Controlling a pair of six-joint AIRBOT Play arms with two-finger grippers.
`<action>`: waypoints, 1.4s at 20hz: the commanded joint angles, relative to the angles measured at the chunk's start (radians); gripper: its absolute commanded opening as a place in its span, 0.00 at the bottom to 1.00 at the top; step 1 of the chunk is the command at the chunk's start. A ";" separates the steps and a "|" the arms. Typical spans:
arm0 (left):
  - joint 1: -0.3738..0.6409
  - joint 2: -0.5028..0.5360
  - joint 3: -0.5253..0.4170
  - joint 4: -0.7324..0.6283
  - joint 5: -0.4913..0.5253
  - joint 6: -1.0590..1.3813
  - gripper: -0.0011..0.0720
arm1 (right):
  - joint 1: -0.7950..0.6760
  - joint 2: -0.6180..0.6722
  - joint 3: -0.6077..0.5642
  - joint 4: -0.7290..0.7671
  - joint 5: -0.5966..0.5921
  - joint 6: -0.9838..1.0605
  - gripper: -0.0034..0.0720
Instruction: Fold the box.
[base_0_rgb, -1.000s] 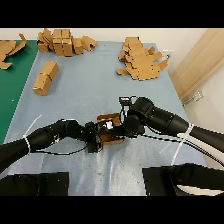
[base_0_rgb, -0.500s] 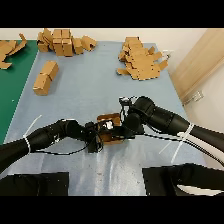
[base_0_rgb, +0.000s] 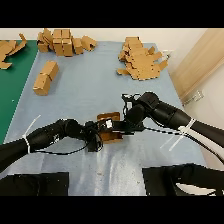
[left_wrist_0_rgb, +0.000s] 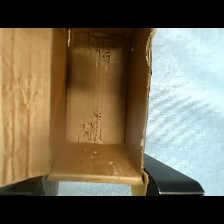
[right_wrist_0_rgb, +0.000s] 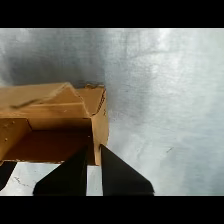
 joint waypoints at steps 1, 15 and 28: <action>0.000 0.000 -0.001 0.002 -0.005 0.007 0.65 | -0.015 -0.010 0.002 0.041 0.056 -0.022 0.21; 0.000 0.000 -0.001 0.040 -0.028 0.007 0.65 | -0.024 -0.050 0.000 0.074 0.037 -0.037 0.16; 0.000 -0.003 -0.001 0.041 -0.029 0.007 0.65 | -0.024 -0.008 0.001 0.024 0.004 -0.035 0.19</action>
